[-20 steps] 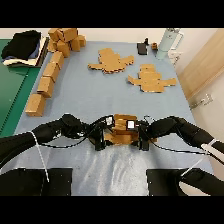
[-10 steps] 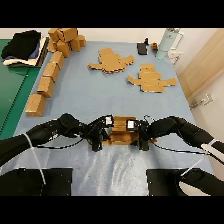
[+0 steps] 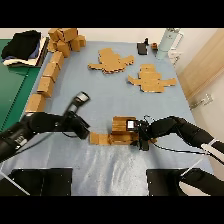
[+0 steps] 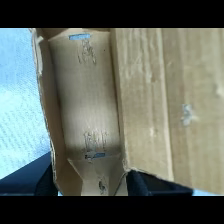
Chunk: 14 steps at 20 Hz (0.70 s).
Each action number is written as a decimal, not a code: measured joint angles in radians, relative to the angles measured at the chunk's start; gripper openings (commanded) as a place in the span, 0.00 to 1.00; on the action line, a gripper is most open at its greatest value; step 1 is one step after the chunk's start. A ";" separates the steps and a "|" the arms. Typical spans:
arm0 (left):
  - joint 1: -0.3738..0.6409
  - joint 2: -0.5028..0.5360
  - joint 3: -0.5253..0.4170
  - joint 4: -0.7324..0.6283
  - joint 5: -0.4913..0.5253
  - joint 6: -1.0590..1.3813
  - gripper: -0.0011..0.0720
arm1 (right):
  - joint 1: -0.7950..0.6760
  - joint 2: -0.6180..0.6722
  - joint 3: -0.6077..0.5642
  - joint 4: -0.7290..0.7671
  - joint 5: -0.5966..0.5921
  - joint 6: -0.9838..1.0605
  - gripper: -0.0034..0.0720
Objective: Fold the box.
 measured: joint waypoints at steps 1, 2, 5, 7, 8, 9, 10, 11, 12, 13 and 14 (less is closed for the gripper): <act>0.048 0.013 0.000 0.034 -0.035 -0.117 0.04 | 0.000 0.000 0.000 0.000 0.000 0.000 0.72; 0.089 0.015 -0.001 0.053 -0.072 -0.204 0.04 | 0.000 0.000 0.000 0.000 0.000 0.000 0.72; 0.169 -0.022 -0.007 0.040 -0.170 -0.361 0.04 | 0.000 0.000 0.000 0.000 0.000 0.000 0.72; 0.172 -0.063 -0.011 0.003 -0.190 -0.408 0.04 | 0.000 0.000 0.000 0.000 0.000 0.000 0.72; 0.158 -0.088 -0.013 -0.017 -0.188 -0.428 0.04 | 0.000 0.000 0.000 0.000 0.000 0.000 0.72; 0.139 -0.114 -0.014 -0.033 -0.185 -0.441 0.04 | 0.000 0.000 0.000 0.000 0.000 0.000 0.72; 0.114 -0.143 -0.015 -0.046 -0.172 -0.459 0.04 | 0.000 0.000 0.000 0.000 0.000 0.000 0.72; 0.085 -0.173 -0.016 -0.061 -0.156 -0.472 0.04 | 0.000 0.000 0.000 0.000 0.000 -0.001 0.72; 0.056 -0.200 -0.016 -0.077 -0.140 -0.481 0.04 | 0.000 0.000 0.000 0.000 0.000 -0.001 0.72; 0.025 -0.227 -0.016 -0.097 -0.118 -0.489 0.04 | 0.000 0.000 0.000 0.000 0.000 -0.001 0.72; -0.003 -0.249 -0.017 -0.117 -0.098 -0.494 0.04 | 0.000 0.000 0.000 0.000 0.000 -0.001 0.72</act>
